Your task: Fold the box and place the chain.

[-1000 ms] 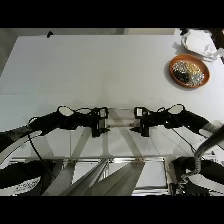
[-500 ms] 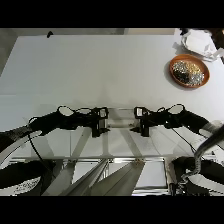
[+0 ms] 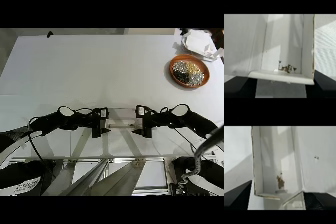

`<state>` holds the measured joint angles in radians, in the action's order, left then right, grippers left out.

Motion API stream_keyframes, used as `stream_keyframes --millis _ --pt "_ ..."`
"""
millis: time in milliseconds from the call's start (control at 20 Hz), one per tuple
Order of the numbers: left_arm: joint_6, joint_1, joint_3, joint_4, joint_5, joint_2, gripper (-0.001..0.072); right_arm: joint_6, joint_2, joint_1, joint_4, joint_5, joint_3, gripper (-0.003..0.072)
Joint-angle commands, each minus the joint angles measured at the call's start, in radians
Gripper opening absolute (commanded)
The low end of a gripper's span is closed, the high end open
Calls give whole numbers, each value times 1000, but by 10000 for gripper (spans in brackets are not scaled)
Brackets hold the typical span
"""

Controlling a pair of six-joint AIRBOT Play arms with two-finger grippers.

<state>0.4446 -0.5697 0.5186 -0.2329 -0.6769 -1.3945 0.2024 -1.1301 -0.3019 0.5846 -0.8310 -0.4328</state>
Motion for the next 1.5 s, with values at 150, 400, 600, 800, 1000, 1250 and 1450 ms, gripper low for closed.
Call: stream_keyframes --millis 150,400,600,800,1000,1250,1450 --pt "0 1 0 0 -1 1 12 -287 198 81 157 -46 0 693" --pt "0 1 0 0 -1 1 12 -330 368 133 -56 -64 0 82" --pt "0 1 0 0 -1 1 12 -325 348 112 -274 -62 0 15" --pt "0 1 0 0 -1 1 12 -326 235 6 -279 -16 0 15" --pt "0 1 0 0 -1 1 12 -326 104 -84 -318 142 0 15" --pt "0 1 0 0 -1 1 12 -346 51 -85 -383 352 0 15" --pt "0 1 0 0 -1 1 12 -436 51 -85 -380 431 0 15"
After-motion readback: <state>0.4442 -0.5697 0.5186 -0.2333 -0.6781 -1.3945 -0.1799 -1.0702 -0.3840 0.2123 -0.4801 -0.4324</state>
